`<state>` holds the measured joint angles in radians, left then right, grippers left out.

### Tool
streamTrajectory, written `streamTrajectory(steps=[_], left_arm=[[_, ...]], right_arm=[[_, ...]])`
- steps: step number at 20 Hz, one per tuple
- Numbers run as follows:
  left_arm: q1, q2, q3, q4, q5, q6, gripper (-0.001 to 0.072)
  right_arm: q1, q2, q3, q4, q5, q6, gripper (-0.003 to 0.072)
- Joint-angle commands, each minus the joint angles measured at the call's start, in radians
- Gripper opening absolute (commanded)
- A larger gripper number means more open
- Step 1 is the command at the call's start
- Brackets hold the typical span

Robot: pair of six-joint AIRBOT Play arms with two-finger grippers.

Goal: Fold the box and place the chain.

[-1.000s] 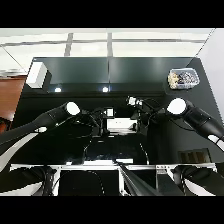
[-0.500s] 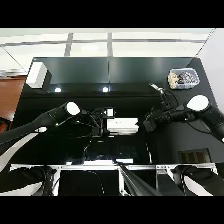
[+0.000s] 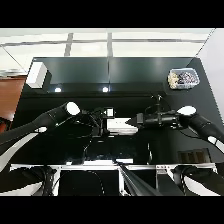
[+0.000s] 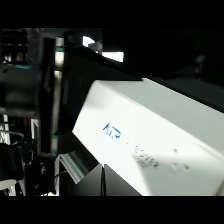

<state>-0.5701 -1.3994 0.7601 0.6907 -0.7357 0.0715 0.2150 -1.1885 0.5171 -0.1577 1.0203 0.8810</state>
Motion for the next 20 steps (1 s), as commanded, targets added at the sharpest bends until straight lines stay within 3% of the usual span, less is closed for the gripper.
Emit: streamTrajectory(steps=[1,4,12,15,18,19,20], left_arm=[[0.000,0.000,0.001,0.000,-0.001,0.000,0.0459],[0.000,0.000,0.001,0.000,-0.001,0.000,0.0460],[0.000,0.000,0.001,0.000,-0.001,0.000,0.0461],[0.000,0.000,0.001,-0.001,0.005,0.000,0.0460],[0.008,0.005,0.014,0.032,0.022,0.000,0.0464],[0.015,0.008,0.023,0.042,0.022,0.000,0.0501],[0.024,0.011,0.032,0.041,0.019,-0.004,0.0720]], right_arm=[[0.011,-0.061,-0.005,-0.048,-0.043,0.024,0.0014],[0.012,-0.065,-0.005,-0.135,-0.061,0.068,0.0014],[0.012,-0.064,0.010,-0.168,-0.061,0.064,0.0015],[-0.019,-0.045,0.121,-0.312,0.069,0.070,0.0015],[-0.155,0.034,0.320,-0.504,0.296,0.146,0.0015],[-0.211,0.069,0.369,-0.539,0.351,0.163,0.0015],[-0.270,0.111,0.404,-0.562,0.386,0.167,0.0015]])
